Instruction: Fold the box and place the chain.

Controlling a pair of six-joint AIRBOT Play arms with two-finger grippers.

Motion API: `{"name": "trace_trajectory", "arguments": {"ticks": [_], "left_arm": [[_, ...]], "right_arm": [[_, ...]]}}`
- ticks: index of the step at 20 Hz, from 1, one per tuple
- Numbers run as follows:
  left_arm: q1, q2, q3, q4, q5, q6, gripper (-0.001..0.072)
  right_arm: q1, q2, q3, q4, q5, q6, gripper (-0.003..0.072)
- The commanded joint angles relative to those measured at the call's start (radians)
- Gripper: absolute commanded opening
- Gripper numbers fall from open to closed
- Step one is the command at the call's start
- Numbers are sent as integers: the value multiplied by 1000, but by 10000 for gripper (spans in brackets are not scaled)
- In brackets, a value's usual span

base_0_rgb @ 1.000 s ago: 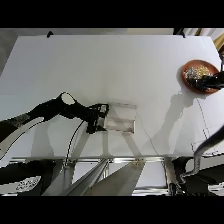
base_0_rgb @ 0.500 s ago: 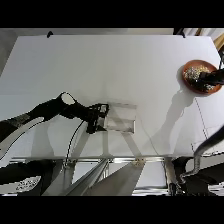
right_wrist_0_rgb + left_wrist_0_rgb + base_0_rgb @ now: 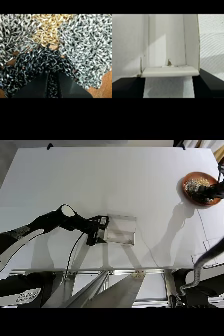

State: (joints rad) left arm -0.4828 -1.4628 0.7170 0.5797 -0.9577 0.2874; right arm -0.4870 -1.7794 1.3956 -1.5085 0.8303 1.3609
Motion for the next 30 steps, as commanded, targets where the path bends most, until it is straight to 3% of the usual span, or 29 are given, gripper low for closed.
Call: {"name": "trace_trajectory", "arguments": {"ticks": [1,10,16,30], "left_arm": [[1,0,0,0,0,0,212],[1,0,0,0,0,0,212],[1,0,0,0,0,0,212],[1,0,0,0,0,0,212]], "right_arm": [[0,13,0,-2,23,-2,15],[31,298,0,19,227,-140,15],[140,513,0,95,303,-148,15],[422,799,-1,216,700,-158,15]]}}
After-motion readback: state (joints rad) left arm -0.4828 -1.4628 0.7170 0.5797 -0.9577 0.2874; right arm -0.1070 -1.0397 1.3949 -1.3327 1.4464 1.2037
